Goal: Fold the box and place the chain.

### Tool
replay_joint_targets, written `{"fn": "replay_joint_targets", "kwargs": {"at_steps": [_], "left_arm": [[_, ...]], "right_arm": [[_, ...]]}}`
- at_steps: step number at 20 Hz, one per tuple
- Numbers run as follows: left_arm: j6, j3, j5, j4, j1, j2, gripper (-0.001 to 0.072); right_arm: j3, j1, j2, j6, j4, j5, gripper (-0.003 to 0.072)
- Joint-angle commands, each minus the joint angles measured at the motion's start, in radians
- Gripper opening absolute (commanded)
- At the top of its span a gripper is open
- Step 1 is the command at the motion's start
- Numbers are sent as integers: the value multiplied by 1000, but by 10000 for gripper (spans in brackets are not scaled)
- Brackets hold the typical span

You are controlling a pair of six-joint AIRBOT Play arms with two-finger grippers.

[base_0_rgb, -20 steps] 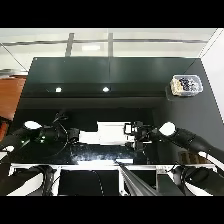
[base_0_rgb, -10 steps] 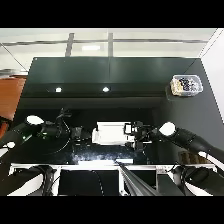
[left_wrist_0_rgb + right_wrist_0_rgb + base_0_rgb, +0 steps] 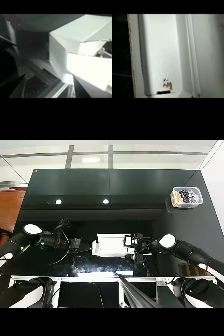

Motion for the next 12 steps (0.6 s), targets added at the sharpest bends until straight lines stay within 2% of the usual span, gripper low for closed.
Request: {"fn": "replay_joint_targets", "kwargs": {"at_steps": [1,12], "left_arm": [[-5,2,-4,-48,-22,5,704],[-123,28,193,-64,-241,6,702]], "right_arm": [[0,1,-1,0,0,0,333],[0,1,-1,0,0,0,333]]}}
